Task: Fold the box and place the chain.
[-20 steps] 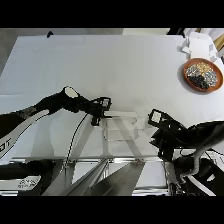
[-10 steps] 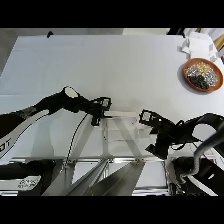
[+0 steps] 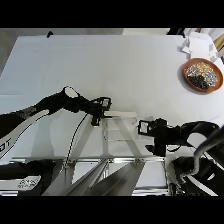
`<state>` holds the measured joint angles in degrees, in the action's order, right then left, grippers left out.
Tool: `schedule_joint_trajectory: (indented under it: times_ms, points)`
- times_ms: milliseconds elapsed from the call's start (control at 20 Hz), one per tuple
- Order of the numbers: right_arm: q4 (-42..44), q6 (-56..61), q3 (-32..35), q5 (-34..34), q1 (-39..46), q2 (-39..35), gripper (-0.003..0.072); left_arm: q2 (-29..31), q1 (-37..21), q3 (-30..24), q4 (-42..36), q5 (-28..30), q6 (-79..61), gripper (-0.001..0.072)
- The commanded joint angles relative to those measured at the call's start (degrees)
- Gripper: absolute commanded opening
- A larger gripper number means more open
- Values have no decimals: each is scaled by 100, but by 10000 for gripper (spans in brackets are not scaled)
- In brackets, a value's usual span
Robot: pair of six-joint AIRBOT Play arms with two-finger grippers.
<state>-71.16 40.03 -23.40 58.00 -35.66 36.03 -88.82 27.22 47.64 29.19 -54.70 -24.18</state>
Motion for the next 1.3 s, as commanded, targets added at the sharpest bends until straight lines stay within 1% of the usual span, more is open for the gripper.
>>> schedule_joint_trajectory:
  times_ms: [0, 100, 200, 400, 650, 850, 1000, 1150, 1250]
  points:
    - [-107, -640, 754, -1414, -619, -275, 679, -2, 2, 0, 0, 2, 0, 13]
    - [-105, -754, 1034, -2063, -953, -264, 680, -2, 2, 0, 0, 2, 0, 13]
    - [-103, -752, 1187, -2649, -1045, -251, 690, -2, 0, 0, 0, 2, 0, 13]
    - [-103, -752, 1207, -3176, -1045, -31, 691, -2, 2, 0, 0, 2, 0, 13]
    - [85, -754, 1204, -3486, -1045, 457, 690, -2, 0, 0, 0, 4, 0, 13]
    - [94, -758, 1176, -3880, -1038, 481, 690, -2, 0, 0, 0, 2, 0, 13]
    - [94, -761, 1172, -3921, -1038, 481, 689, -2, 0, 0, 0, 2, 0, 13]
    - [118, -1073, 1134, -3950, -1038, 481, 689, -2, 0, 0, 0, 4, 0, 13]
    - [116, -1078, 1126, -3958, -1038, 481, 688, -2, 2, 0, 0, 2, 0, 13]
